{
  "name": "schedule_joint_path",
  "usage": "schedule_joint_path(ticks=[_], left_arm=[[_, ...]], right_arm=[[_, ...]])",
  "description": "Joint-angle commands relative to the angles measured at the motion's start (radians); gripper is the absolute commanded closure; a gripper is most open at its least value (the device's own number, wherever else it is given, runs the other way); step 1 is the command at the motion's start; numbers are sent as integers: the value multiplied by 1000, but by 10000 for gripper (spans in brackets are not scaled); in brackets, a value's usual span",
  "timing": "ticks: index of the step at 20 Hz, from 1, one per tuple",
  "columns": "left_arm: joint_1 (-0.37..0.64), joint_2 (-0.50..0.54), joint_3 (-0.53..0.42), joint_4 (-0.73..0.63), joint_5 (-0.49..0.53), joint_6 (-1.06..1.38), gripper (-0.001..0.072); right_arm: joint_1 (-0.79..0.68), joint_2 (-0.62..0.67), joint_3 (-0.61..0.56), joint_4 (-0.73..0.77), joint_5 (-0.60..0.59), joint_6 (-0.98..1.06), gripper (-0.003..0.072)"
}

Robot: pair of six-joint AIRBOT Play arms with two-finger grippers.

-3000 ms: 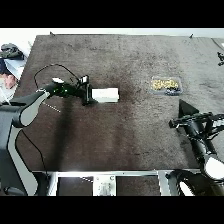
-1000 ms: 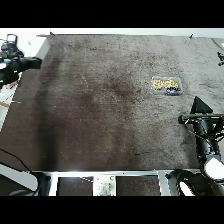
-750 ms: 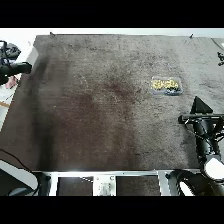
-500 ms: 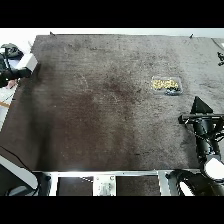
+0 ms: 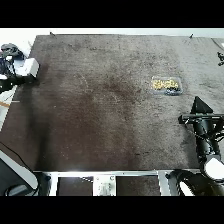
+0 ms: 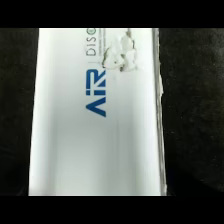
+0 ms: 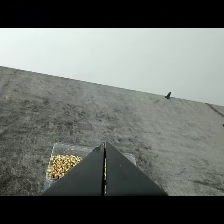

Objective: Fold the box and place the chain.

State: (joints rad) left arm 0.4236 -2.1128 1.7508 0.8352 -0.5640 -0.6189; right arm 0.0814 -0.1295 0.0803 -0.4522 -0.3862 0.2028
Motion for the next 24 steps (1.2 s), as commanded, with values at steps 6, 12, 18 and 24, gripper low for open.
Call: schedule_joint_path(ticks=[6,12,18,24], left_arm=[[1,7,98,30,-80,-10,92],[1,51,116,29,-124,-39,28],[1,208,123,-13,-209,-38,349],[1,411,61,-433,-302,255,705]], right_arm=[[0,0,-1,0,0,0,703],[0,0,-1,0,0,0,703],[0,0,-1,0,0,0,703],[0,0,-1,0,0,0,703]])
